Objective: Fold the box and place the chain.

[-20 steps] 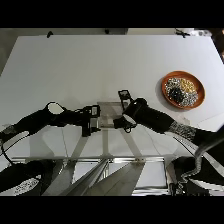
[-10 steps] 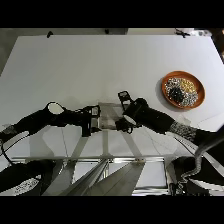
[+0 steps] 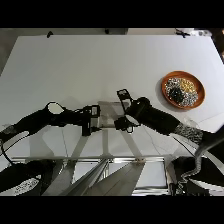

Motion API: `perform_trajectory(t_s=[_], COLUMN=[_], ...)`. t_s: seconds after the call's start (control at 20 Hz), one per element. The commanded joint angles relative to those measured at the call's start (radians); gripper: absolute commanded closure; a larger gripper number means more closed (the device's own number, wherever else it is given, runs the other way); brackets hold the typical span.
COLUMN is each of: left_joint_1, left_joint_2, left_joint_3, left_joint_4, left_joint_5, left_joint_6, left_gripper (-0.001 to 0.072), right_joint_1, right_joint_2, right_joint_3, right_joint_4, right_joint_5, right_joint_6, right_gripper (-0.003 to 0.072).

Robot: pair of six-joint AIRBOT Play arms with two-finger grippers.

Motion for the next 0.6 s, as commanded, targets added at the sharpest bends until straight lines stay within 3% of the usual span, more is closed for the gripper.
perform_trajectory(t_s=[0.0, 0.3, 0.4, 0.45, 0.55], left_joint_1=[0.0, 0.0, 0.0, 0.0, 0.0], left_joint_2=[0.001, 0.001, 0.001, 0.001, 0.001], left_joint_3=[0.0, 0.0, 0.0, 0.0, 0.0], left_joint_4=[0.002, 0.002, 0.002, 0.002, 0.002], left_joint_5=[-0.004, -0.004, -0.003, -0.004, -0.004], left_joint_6=[0.001, 0.002, 0.002, 0.002, 0.001], left_gripper=[0.0622, 0.0622, 0.0622, 0.0622, 0.0622], right_joint_1=[0.0, 0.003, 0.009, 0.009, 0.009], right_joint_2=[-0.01, -0.066, -0.074, -0.074, -0.073], right_joint_3=[0.0, 0.0, 0.0, 0.0, 0.0], right_joint_4=[0.015, 0.012, 0.012, 0.012, 0.012], right_joint_5=[-0.089, -0.042, -0.043, -0.042, -0.037], right_joint_6=[0.043, 0.059, 0.058, 0.059, 0.059], right_gripper=[0.0394, 0.0482, 0.0588, 0.0677, 0.0677])
